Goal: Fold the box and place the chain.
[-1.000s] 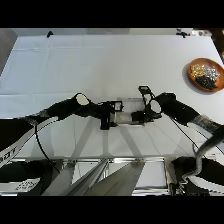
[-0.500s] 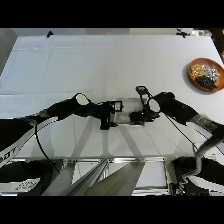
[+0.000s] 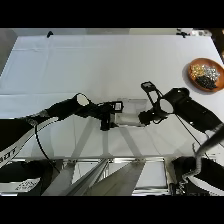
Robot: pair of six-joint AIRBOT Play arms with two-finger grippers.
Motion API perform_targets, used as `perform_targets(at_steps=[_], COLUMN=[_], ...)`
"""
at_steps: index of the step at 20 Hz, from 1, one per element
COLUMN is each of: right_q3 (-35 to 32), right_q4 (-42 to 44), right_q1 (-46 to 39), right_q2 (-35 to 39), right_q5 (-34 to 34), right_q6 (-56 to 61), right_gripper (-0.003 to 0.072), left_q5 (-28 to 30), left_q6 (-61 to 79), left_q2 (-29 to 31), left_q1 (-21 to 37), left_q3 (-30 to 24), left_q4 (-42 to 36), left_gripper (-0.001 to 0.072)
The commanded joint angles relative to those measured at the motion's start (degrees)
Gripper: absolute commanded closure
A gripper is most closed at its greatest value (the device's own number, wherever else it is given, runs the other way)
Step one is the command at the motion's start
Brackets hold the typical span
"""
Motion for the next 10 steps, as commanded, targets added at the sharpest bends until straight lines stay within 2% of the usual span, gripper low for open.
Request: perform_targets(at_steps=[1,6,8,10], right_q3=[3.8,11.1,11.5,11.5], right_q4=[-7.9,-21.4,-23.0,-22.9], right_q1=[0.0,-1.8,-7.1,-16.0], right_q2=[5.4,8.0,7.8,6.8], right_q5=[4.8,7.2,4.0,-0.4], right_q6=[-1.2,-5.6,-7.2,-8.9], right_gripper=[0.0133,0.013,0.0131,0.0131], left_q5=[0.0,0.0,0.0,0.0], left_q6=[0.0,0.0,0.0,0.0], left_q2=[0.0,0.0,0.0,0.0], left_q1=[0.0,0.0,0.0,0.0], left_q3=[0.1,0.1,0.1,0.1], left_q4=[0.0,0.0,0.0,0.0], left_gripper=[0.0264,0.0264,0.0264,0.0264])
